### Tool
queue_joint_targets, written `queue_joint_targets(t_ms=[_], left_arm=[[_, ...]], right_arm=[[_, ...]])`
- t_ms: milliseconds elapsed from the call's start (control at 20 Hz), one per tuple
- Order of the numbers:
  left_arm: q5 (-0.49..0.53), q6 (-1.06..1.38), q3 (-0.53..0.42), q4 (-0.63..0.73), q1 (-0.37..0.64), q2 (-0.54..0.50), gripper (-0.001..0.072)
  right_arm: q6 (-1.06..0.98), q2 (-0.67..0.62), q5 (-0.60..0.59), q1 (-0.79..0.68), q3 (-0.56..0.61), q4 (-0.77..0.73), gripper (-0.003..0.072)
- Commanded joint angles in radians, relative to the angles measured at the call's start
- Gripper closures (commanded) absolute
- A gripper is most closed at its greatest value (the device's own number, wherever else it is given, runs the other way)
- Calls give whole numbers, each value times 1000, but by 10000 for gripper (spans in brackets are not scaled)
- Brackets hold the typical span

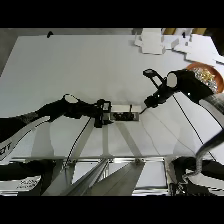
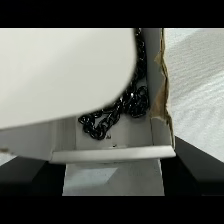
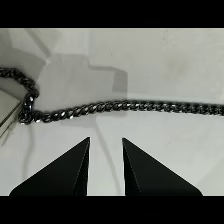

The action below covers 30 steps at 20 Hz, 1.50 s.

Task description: Fold the box and place the chain.

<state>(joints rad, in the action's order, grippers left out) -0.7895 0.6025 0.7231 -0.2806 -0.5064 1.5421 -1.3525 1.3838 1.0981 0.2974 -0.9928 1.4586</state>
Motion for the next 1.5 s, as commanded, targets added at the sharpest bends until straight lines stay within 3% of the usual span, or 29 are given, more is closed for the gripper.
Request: queue_joint_targets(t_ms=[0, 150, 400, 1050, 1350, 1450], left_arm=[[0, 0, 0, 0, 0, 0, 496], [0, 0, 0, 0, 0, 0, 496], [0, 0, 0, 0, 0, 0, 496], [0, 0, 0, 0, 0, 0, 496], [0, 0, 0, 0, 0, 0, 496], [0, 0, 0, 0, 0, 0, 496]], right_arm=[[-47, 8, -46, 0, 2, 20, 449], [-67, 28, -68, 0, 2, 23, 389], [-142, 68, -67, 0, 2, 53, 393], [-188, 94, -63, 0, 2, 64, 510], [-193, 111, -66, 0, 3, 63, 519], [-192, 113, -68, 0, 3, 63, 572]])
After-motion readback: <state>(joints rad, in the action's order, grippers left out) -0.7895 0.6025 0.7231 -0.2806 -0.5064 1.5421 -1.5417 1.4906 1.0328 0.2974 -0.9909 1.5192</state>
